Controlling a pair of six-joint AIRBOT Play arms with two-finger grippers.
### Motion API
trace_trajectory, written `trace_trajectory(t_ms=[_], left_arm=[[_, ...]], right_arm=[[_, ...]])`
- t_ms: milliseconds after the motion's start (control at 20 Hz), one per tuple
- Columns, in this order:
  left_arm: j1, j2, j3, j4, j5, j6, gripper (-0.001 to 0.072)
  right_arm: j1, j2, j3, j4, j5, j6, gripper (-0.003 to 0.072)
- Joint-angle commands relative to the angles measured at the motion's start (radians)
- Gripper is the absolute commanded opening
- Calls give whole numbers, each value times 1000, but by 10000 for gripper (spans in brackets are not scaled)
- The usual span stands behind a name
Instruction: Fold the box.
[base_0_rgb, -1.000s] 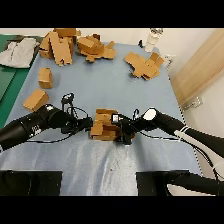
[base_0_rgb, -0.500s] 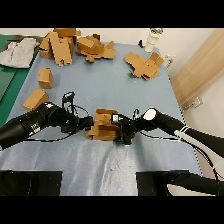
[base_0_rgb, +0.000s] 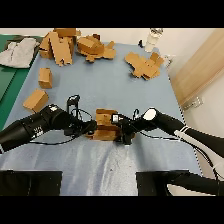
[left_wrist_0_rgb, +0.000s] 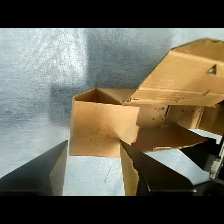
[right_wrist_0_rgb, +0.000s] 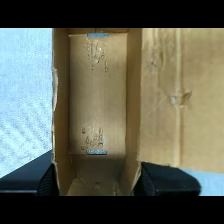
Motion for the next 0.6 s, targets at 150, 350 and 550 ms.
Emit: trace_trajectory(t_ms=[150, 350, 550], left_arm=[[-19, -4, 1, 0, 20, 1, 491], [-48, -7, 3, 3, 34, -1, 491], [-49, -7, 20, 3, 17, -2, 491]], right_arm=[[1, 0, 0, 0, 0, 0, 521], [1, 0, 0, 0, 0, 0, 521], [1, 0, 0, 0, 0, 0, 521]])
